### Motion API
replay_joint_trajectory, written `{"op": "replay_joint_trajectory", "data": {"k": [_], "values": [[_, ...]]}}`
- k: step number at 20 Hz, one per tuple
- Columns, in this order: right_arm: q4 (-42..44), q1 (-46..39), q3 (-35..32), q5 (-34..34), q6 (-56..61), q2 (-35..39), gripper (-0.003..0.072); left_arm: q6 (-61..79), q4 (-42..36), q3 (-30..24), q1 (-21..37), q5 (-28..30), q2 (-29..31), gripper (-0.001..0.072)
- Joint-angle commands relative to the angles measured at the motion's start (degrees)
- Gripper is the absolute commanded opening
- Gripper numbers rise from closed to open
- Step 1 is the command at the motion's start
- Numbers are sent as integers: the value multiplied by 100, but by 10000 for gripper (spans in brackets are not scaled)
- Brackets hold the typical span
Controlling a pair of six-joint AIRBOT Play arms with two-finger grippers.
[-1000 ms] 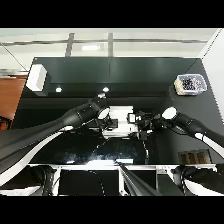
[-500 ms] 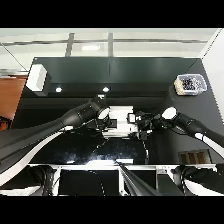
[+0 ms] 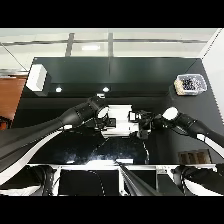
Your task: Fold the box and place the chain.
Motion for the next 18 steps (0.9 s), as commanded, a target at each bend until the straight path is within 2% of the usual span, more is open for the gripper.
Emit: {"op": "replay_joint_trajectory", "data": {"k": [1, 2, 4, 6, 7, 9, 10, 11, 15, 18], "values": [[-385, -20, 9, 286, 131, 334, 669, 136, 9, 2, 15, 28, -7, 26], [-461, -20, 7, 302, 109, 415, 668, 289, 11, 2, 15, 20, -13, 26], [-503, -17, 7, 358, -4, 529, 589, 402, 11, 2, 15, -22, -31, 26], [-498, -2, 7, 494, -13, 538, 585, 411, 11, 2, 15, -22, -31, 27], [-498, -2, 7, 553, -11, 538, 449, 411, 9, 2, 15, -26, -31, 27], [-446, -2, 7, 603, -9, 538, 422, 411, -4, 2, 15, -24, -31, 27], [-352, -2, 7, 625, -7, 538, 291, 409, -2, 2, 15, -24, -31, 27], [-264, 0, 7, 647, -9, 538, 191, 409, -4, 2, 15, -24, -31, 27], [96, 219, 2, 597, 9, 479, 191, 409, -2, 2, 15, -26, -31, 27], [787, 461, 0, 103, 107, 313, 192, 409, 0, 2, 15, -24, -31, 27]]}}
